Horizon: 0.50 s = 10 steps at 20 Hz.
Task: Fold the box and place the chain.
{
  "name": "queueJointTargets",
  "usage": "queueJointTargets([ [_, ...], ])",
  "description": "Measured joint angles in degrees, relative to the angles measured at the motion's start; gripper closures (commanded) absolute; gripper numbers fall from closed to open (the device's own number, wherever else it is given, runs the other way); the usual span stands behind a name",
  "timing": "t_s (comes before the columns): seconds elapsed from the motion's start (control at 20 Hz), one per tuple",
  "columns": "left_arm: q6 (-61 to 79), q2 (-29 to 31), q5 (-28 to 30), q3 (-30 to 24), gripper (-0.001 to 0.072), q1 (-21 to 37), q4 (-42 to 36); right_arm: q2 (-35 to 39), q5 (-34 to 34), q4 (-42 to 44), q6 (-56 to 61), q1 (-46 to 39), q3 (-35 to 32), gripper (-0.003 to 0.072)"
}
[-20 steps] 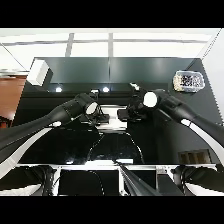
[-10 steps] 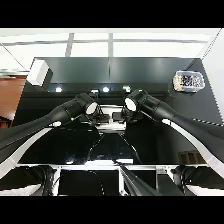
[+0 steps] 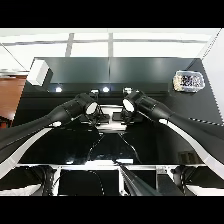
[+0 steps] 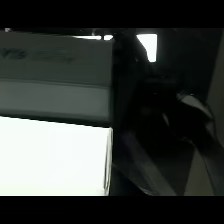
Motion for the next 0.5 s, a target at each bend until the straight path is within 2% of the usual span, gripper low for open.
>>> queueJointTargets([
  [0.1,0.1,0.0,0.0,0.0,0.0678,0.0,0.0,0.0,0.2,0.0,0.3,0.0,0.0,0.0667],
  [0.15,0.1,0.0,0.0,0.0,0.0678,0.0,0.0,-0.1,0.2,0.0,0.4,0.0,0.0,0.0637],
  [0.2,0.1,0.0,0.0,0.0,0.0678,0.0,0.0,-0.1,0.3,0.0,0.5,0.0,0.0,0.0462],
  [0.25,0.2,0.0,-0.1,0.0,0.0678,0.0,0.0,0.0,0.8,-0.2,0.5,0.0,0.0,0.0401],
  [0.5,0.2,0.0,-0.1,0.0,0.0678,0.0,0.0,-0.1,0.6,0.0,1.0,0.0,0.0,0.0405],
])
